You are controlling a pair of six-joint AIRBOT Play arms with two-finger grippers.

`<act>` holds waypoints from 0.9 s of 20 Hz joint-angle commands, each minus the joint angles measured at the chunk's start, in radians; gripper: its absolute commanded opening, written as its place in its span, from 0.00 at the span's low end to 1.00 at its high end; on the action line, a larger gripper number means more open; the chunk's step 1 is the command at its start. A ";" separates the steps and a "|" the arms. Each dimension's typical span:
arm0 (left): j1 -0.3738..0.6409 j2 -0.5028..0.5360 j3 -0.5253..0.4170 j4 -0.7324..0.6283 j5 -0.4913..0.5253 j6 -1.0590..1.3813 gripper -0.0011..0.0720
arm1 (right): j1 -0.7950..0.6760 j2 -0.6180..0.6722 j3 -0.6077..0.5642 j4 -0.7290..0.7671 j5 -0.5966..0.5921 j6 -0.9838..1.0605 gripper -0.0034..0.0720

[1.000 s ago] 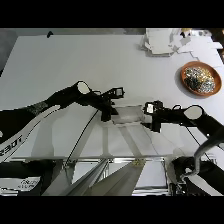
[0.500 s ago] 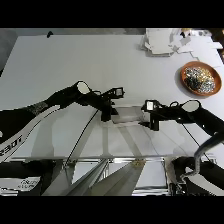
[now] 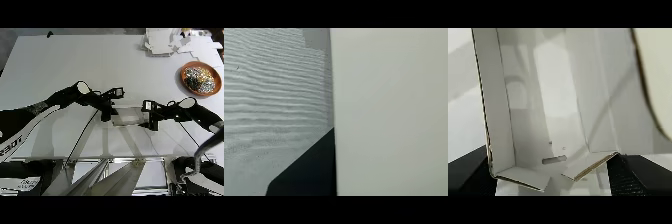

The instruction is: Fold the box and place the chain.

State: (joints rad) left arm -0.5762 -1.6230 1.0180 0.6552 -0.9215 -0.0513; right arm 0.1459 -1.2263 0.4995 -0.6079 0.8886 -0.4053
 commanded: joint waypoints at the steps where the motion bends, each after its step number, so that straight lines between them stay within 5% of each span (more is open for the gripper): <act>1: -0.001 -0.001 0.000 0.000 0.001 0.000 0.03 | 0.029 -0.018 0.001 -0.013 -0.011 -0.015 0.89; 4: -0.001 0.000 0.000 0.000 0.001 0.000 0.03 | 0.036 -0.021 0.001 -0.013 -0.029 -0.015 0.88; 6: -0.001 -0.001 0.000 0.000 0.001 0.000 0.03 | 0.036 -0.021 0.001 -0.013 -0.030 -0.015 0.78; 18: -0.001 -0.001 0.000 0.000 0.001 0.000 0.03 | 0.036 -0.037 0.001 -0.021 -0.064 -0.015 0.73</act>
State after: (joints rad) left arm -0.5762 -1.6230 1.0180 0.6552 -0.9218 -0.0517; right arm 0.1814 -1.2533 0.5003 -0.6273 0.8375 -0.4213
